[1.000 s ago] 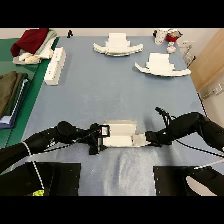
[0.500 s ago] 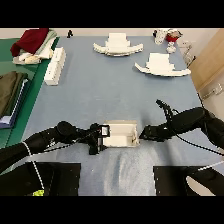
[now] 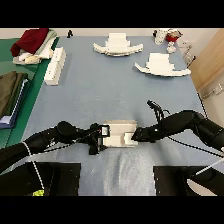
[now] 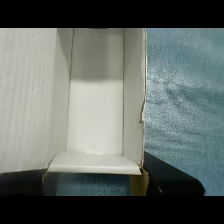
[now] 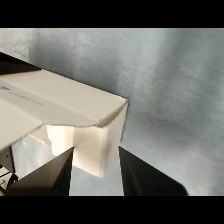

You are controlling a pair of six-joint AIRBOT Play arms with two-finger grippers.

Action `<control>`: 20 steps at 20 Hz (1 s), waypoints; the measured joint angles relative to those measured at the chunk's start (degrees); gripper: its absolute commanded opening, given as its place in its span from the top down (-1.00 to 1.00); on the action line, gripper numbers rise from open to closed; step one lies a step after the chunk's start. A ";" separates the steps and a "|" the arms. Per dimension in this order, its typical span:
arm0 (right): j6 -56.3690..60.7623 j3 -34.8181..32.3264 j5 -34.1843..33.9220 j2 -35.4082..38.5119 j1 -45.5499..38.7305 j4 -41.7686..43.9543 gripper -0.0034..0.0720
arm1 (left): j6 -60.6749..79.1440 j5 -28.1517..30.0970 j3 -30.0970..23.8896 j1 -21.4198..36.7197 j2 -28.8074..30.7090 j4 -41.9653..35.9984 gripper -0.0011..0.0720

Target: Fold the box.

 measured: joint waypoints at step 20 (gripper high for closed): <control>51.98 20.39 -7.98 -19.65 28.96 -42.29 -0.31 | 0.00 0.02 0.00 0.00 0.02 0.00 -0.43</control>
